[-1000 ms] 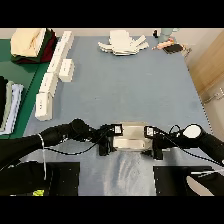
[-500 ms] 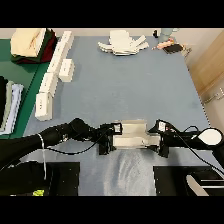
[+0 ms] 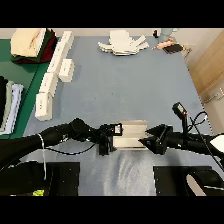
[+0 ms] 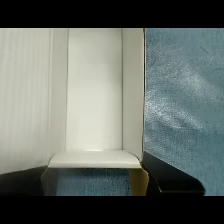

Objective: Fold the box.

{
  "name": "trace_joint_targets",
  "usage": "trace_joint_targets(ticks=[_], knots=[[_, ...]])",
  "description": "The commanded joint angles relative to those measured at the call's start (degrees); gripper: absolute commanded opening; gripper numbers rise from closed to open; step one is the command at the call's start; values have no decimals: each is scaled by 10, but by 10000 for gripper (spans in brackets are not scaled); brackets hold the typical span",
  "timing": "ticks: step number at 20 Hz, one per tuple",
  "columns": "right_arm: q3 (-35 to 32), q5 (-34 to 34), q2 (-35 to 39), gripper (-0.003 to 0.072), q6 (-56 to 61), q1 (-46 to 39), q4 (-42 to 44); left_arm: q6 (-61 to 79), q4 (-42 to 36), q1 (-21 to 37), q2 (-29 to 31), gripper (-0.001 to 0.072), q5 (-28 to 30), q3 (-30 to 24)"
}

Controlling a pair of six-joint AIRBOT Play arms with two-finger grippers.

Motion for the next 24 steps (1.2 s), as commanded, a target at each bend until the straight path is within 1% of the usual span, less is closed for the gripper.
trace_joint_targets(ticks=[1, 2, 6, 7, 8, 9, 10, 11, 12, 14, 16, 17, 18, 20, 22, 24], knots=[[0, 14, 4, 720, 257, 0, 39, -1, 0, 0, 0, 517, 1, 0], [0, 14, 4, 720, 297, 0, 49, -1, 0, 0, 0, 517, 1, 0], [0, 19, 0, 720, 347, 1, 58, -1, 0, 0, 0, 517, 1, 0], [0, 26, -5, 636, 346, 1, 63, -1, 0, 0, 0, 517, 1, 0], [0, 26, -10, 420, 345, 1, 67, -1, 0, 0, 0, 517, 1, 0], [0, 18, -18, 279, 344, 1, 73, -1, 0, 0, 0, 517, 1, 0], [0, 10, -28, 277, 335, 1, 75, -1, 0, 0, 0, 517, 1, 0], [0, 9, -46, 191, 334, 1, 75, -1, 0, 0, 0, 517, 1, 0], [0, 9, -68, 135, 332, 1, 75, -1, 0, 0, 0, 517, 1, 0], [2, 12, -123, 124, 271, 1, 103, -1, 0, 0, 0, 517, 1, 0], [25, 22, -174, 124, 163, 1, 146, -1, 0, 0, 0, 517, 1, 0], [47, 20, -198, 123, 135, 1, 138, -1, 0, 0, 0, 517, 1, 0], [73, 14, -224, 64, 129, 1, 120, -1, 0, 0, 0, 517, 1, 0], [124, 7, -277, 10, 130, 1, 96, -1, 0, 0, 0, 517, 1, 0], [171, 7, -332, 5, 130, 1, 61, 0, 0, 0, 0, 517, 1, 0], [198, 7, -383, 5, 129, 1, 32, -1, 0, 0, 0, 517, 1, 0]])
